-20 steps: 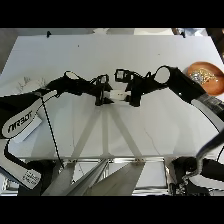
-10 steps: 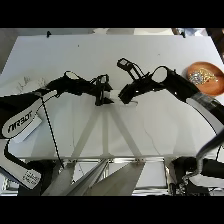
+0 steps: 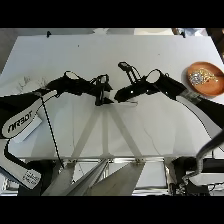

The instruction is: Fold the box and place the chain.

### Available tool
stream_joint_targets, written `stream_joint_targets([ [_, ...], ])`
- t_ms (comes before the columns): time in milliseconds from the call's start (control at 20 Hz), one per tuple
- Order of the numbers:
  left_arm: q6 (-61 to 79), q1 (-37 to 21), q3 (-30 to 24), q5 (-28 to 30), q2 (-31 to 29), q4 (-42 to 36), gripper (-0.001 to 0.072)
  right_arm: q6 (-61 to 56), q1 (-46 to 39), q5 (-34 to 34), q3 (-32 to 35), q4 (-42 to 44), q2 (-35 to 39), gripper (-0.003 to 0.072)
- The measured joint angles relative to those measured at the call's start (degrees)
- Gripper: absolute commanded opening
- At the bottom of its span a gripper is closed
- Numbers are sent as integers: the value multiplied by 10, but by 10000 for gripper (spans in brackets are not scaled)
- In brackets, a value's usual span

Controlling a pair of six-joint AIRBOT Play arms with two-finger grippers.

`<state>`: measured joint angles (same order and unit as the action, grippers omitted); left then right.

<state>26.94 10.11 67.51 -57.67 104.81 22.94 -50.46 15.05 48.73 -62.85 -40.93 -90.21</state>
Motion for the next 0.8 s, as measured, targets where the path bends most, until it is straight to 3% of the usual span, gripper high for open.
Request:
stream_joint_targets([
  [400,0,0,0,0,0,0,19,26,-59,0,10,6,86,6],
  [800,0,0,0,0,0,0,19,59,-117,-17,136,14,108,6],
])
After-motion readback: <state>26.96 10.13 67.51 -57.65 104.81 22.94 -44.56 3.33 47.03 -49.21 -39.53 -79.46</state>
